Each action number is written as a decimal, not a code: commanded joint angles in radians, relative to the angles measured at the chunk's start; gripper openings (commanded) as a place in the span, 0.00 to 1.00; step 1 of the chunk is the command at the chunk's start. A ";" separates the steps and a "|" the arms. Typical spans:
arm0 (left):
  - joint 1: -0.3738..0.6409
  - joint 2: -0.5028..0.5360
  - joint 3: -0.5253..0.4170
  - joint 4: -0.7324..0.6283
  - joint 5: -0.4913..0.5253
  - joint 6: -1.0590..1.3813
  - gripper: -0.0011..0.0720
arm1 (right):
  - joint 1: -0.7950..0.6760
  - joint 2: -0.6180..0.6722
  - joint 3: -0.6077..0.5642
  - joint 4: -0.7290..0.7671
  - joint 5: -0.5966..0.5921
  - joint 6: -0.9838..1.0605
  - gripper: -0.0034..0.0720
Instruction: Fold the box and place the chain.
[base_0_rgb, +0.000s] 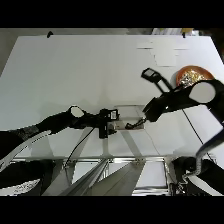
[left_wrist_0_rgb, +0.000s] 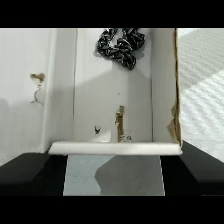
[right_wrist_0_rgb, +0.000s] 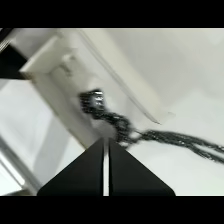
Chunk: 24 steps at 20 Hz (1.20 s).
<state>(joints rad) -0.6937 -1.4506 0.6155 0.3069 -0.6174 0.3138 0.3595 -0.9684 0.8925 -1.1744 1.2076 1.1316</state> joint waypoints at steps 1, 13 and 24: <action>0.000 0.001 0.000 0.000 0.000 0.000 0.30 | -0.165 0.011 0.021 -0.113 0.003 0.109 0.07; 0.000 0.001 0.000 0.000 0.000 0.000 0.30 | -0.220 -0.229 -0.127 -0.180 -0.128 0.156 0.36; 0.000 0.001 0.000 0.000 0.000 0.000 0.30 | -0.220 -0.245 -0.147 -0.269 -0.216 0.230 0.33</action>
<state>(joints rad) -0.6937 -1.4506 0.6155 0.3069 -0.6174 0.3141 0.1398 -1.2114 0.7483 -1.4342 1.0168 1.3556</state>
